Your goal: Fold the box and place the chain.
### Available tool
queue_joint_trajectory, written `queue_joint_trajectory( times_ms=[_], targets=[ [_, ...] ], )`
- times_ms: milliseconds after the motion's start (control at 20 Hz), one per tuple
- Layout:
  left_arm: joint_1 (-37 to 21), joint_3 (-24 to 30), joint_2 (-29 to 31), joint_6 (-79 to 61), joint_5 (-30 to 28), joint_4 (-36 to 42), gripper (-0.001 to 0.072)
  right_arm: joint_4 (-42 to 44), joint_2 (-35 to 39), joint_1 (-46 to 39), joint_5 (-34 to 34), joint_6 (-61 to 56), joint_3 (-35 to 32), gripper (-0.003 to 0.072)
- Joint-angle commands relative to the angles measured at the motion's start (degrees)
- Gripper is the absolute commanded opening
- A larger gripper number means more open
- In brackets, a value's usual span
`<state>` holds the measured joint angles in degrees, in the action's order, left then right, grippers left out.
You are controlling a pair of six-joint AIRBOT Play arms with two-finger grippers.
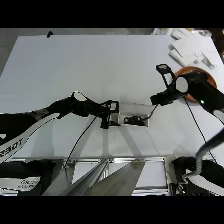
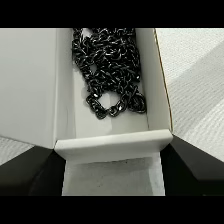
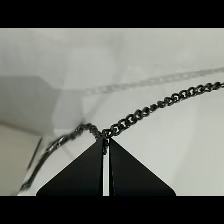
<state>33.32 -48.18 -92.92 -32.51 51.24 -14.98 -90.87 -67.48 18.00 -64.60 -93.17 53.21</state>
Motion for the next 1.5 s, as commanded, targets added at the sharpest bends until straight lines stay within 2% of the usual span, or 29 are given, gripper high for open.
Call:
queue_joint_trajectory(
  times_ms=[0, 200, 350, 450, 650, 900, 950, 1050, 1100, 1250, 1450],
  targets=[
    [-0.02, -0.04, 0.02, -0.02, 0.0, -0.02, 0.0085, 2.29, 10.75, 3.82, -7.02, 0.42, -0.02, 0.0017],
    [-0.02, -0.04, 0.02, -0.02, -0.02, -0.02, 0.0085, 11.96, 21.18, 8.31, -9.77, 0.39, -0.02, 0.0017],
    [-0.02, -0.04, 0.02, -0.02, -0.02, -0.02, 0.0085, 18.84, 24.74, 11.15, -9.46, 0.42, -0.02, 0.0017],
    [-0.02, -0.04, 0.02, -0.02, -0.02, -0.02, 0.0085, 21.18, 24.96, 13.03, -8.07, 0.42, -0.02, 0.0017],
    [-0.02, -0.04, 0.02, -0.02, -0.02, -0.02, 0.0085, 20.61, 24.0, 15.32, -0.96, 0.42, -0.09, 0.0018],
    [-0.02, -0.04, 0.02, -0.02, -0.02, -0.02, 0.0085, 18.82, 19.37, 15.32, 0.94, 0.44, -2.8, 0.002],
    [-0.02, -0.04, 0.02, -0.02, -0.02, -0.02, 0.0085, 18.58, 18.16, 15.32, 1.31, 0.46, -3.65, 0.0049],
    [-0.02, -0.04, 0.02, -0.02, 0.0, -0.02, 0.0085, 17.73, 15.76, 15.32, 2.49, 0.68, -4.5, 0.0204],
    [-0.02, -0.04, 0.02, -0.02, -0.02, -0.02, 0.0085, 17.59, 15.1, 15.32, 3.5, 0.7, -4.5, 0.0252],
    [-0.02, -0.04, 0.02, -0.02, -0.02, -0.02, 0.0085, 16.81, 15.1, 14.58, 6.23, 4.39, -2.89, 0.0295],
    [-0.02, -0.04, 0.02, -0.02, -0.02, -0.02, 0.0085, 14.05, 15.1, 5.55, 6.69, 4.74, 2.29, 0.0294]
  ],
)
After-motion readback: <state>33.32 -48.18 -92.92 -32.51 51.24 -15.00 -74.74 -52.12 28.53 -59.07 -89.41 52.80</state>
